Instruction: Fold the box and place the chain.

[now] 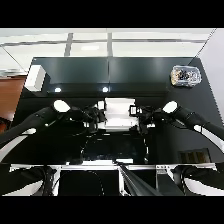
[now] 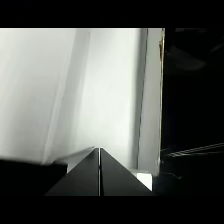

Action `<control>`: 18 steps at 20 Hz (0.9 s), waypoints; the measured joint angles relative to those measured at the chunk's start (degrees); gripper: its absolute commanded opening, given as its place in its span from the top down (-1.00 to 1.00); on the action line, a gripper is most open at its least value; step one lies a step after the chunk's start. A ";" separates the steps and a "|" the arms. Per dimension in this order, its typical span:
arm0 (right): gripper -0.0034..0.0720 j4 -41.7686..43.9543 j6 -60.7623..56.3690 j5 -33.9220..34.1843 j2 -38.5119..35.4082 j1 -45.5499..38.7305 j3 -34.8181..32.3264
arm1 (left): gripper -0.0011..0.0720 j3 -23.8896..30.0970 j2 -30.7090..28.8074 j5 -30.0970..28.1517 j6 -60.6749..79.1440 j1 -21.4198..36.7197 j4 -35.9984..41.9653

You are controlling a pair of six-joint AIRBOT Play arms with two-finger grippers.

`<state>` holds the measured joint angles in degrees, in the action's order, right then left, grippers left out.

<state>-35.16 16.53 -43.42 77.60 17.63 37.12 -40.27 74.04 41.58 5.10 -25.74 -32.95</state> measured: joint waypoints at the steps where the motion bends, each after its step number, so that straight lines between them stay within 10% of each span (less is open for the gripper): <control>1: 0.12 0.00 -0.02 0.00 0.00 0.00 0.00 | 0.92 -0.04 -1.44 0.11 -4.83 1.25 -2.84; 8: 0.12 0.00 -0.02 -0.02 0.00 0.00 0.00 | 0.91 0.26 -8.04 10.25 -52.72 18.99 -21.86; 13: 0.12 -0.02 -0.02 -0.04 0.02 0.00 0.00 | 0.92 3.45 -4.52 19.10 -65.68 34.16 -10.95; 18: 0.12 0.00 0.00 -0.04 0.00 0.00 0.00 | 0.92 4.72 2.62 21.94 -67.06 32.63 -3.52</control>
<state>-35.16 16.53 -43.46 77.60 17.63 37.12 -35.55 76.66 63.53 -61.95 6.90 -36.47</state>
